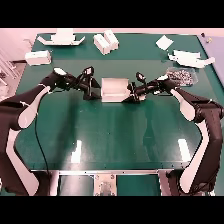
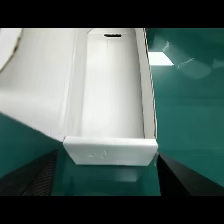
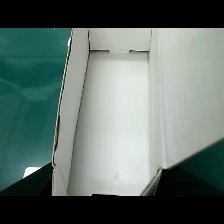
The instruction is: Fold the box and place the chain.
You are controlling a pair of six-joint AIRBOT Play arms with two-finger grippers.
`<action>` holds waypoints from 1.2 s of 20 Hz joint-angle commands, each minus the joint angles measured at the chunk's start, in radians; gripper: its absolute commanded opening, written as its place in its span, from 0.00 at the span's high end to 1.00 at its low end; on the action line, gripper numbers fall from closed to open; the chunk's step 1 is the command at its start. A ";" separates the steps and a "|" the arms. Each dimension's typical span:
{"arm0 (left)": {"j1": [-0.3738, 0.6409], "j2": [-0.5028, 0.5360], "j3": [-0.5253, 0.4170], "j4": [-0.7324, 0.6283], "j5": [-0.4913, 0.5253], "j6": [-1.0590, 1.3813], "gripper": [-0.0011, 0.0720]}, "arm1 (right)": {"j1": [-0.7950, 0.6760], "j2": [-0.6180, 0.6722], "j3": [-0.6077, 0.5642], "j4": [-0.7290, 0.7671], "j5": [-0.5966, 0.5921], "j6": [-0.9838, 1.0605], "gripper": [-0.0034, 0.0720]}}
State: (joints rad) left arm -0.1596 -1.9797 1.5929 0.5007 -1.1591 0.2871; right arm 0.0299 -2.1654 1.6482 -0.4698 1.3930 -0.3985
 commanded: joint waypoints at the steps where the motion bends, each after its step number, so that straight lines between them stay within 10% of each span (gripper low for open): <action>1: 0.012 -0.002 0.000 0.000 -0.012 -0.015 0.00 | 0.000 0.000 0.001 -0.002 0.003 -0.002 0.33; 24: -0.036 -0.086 0.000 -0.118 0.045 0.096 0.00 | 0.000 0.000 0.001 -0.002 0.003 -0.002 0.33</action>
State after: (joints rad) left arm -0.1944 -2.0621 1.5929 0.3832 -1.1294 0.3805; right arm 0.0288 -2.1654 1.6485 -0.4725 1.3964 -0.4011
